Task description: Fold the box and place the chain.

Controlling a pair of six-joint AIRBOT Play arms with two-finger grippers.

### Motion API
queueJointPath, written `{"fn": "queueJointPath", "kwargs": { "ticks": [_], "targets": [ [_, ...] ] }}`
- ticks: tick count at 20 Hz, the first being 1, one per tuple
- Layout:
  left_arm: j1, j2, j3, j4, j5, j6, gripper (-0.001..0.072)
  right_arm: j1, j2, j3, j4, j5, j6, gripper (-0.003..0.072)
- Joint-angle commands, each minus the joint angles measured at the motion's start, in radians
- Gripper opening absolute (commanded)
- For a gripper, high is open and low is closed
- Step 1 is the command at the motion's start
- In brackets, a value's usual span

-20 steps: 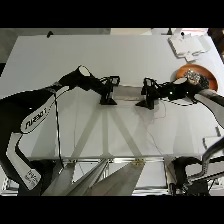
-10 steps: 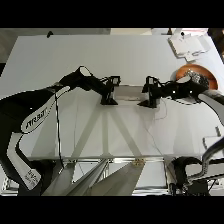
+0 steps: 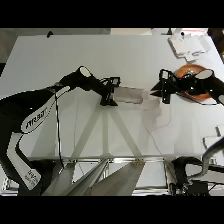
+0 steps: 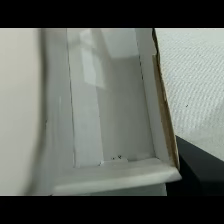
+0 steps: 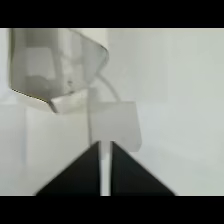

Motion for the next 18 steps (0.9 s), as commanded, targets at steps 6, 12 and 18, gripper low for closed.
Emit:
{"fn": "queueJointPath", "kwargs": {
  "ticks": [6, 12, 18],
  "targets": [
    [0.001, 0.001, 0.000, -0.002, 0.005, -0.001, 0.0151, 0.185, 0.005, 0.001, 0.197, -0.176, 0.253, 0.0010],
    [0.001, 0.001, 0.000, -0.002, 0.005, -0.001, 0.0151, 0.241, -0.069, 0.000, 0.144, -0.492, 0.405, 0.0010],
    [0.001, 0.001, 0.000, -0.002, 0.005, -0.001, 0.0151, 0.239, -0.019, 0.001, 0.117, -0.277, 0.405, 0.0011]
  ]
}}
